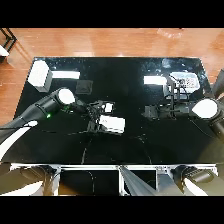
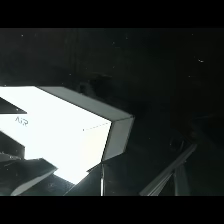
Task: Fold the box and place the chain.
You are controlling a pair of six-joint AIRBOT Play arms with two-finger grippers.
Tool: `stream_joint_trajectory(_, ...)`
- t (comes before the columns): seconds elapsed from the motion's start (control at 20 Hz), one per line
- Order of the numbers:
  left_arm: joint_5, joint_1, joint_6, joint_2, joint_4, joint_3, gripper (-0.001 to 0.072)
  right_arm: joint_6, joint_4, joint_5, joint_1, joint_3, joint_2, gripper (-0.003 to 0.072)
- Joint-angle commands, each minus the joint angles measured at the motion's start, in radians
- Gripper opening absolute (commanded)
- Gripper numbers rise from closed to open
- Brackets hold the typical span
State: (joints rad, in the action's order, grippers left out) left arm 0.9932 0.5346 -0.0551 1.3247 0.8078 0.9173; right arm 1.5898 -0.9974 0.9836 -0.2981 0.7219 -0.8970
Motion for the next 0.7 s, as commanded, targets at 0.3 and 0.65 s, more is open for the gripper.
stream_joint_trajectory(0.3,0.0,-0.056,-0.025,0.044,-0.009,0.001,0.0642,0.001,-0.003,-0.013,0.001,0.0,0.001,0.0022)
stream_joint_trajectory(0.65,0.006,-0.057,-0.025,0.048,-0.01,0.001,0.0642,0.0,-0.003,-0.023,0.001,0.0,0.001,0.0021)
